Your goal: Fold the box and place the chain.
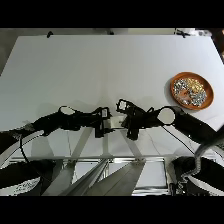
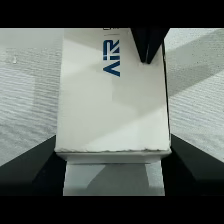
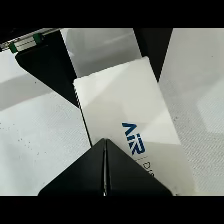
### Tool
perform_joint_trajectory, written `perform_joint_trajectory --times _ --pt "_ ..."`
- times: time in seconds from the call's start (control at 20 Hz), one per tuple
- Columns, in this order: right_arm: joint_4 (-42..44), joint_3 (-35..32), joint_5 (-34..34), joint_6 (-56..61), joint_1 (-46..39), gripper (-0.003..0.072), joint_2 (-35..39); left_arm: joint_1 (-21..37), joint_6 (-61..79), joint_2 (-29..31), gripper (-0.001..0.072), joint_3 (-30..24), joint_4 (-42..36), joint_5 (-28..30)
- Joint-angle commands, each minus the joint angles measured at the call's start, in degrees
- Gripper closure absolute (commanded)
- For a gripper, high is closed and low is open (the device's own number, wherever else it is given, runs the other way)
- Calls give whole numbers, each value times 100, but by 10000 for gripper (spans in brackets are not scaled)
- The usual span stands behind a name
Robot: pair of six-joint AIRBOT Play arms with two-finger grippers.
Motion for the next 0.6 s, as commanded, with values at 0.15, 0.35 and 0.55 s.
perform_joint_trajectory --times 0.15,0.35,0.55 --pt "-66 -197 -94 2 4 678 -7 4 -4 4 501 0 -2 -2" --pt "-70 -63 -151 2 4 675 94 4 -4 4 501 0 -2 -2" --pt "-98 326 -20 72 4 675 697 4 -4 4 501 0 -2 -2"
